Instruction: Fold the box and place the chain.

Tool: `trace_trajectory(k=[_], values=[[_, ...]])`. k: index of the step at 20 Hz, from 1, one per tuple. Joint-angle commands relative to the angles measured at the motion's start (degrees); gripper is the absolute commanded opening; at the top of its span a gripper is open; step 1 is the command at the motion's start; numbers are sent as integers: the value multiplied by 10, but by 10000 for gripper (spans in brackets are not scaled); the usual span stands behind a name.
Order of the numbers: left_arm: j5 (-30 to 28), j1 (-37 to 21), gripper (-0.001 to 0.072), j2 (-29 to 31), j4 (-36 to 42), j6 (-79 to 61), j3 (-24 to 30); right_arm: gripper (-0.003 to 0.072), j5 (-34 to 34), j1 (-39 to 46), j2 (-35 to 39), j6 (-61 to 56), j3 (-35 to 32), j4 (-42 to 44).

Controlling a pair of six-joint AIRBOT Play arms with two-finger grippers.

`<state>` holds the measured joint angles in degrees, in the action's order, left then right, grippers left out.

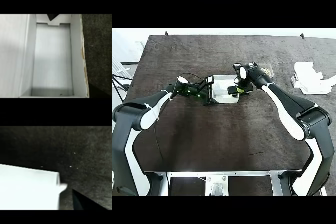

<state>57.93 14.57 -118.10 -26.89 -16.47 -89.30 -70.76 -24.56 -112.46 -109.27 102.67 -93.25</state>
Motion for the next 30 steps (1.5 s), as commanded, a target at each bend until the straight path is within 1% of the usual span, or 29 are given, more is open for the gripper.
trace_trajectory(k=[1, 3, 5, 6, 8, 11, 15, 16, 17, 18, 19, 25, 26, 27, 30], values=[[0, 0, 350, 0, 0, 0, 0, 421, -13, 0, -14, -21, 1, -37], [0, 0, 350, 0, 0, 0, 0, 367, -13, 0, -13, -31, 2, -50], [0, 0, 350, 0, 0, 0, 0, 351, -13, -1, -13, -38, 2, -50], [0, 0, 350, 0, 0, 0, 0, 276, -13, -2, -13, -39, 3, -50], [0, 0, 350, 0, 0, 0, 0, 260, -13, -9, -14, -39, 3, -49], [0, 0, 350, 0, 0, 0, 0, 15, -11, -23, -14, -39, 3, -50], [0, 0, 350, 0, 0, 0, 0, 16, -2, -27, -13, -39, 3, -49], [0, 0, 350, 0, 0, 0, 0, 86, 4, -27, -13, -39, 3, -49], [0, 0, 350, 0, 0, 0, 0, 281, 7, -27, -13, -39, 5, -49], [0, 0, 350, 0, 0, 0, 0, 403, 7, -27, -13, -39, 6, -49], [0, 0, 350, 0, 0, 0, 0, 438, 7, -27, -12, -39, 8, -49], [0, 0, 350, 0, 0, 0, 0, 443, 8, -26, 3, -39, 26, -47], [0, 0, 350, 0, 0, 0, 0, 494, 8, -26, 6, -38, 26, -45], [0, 0, 350, 0, 0, 0, 0, 518, 6, -26, 9, -37, 26, -45], [0, 0, 350, 0, 0, 0, 0, 519, 6, -26, 28, -23, 26, -46]])
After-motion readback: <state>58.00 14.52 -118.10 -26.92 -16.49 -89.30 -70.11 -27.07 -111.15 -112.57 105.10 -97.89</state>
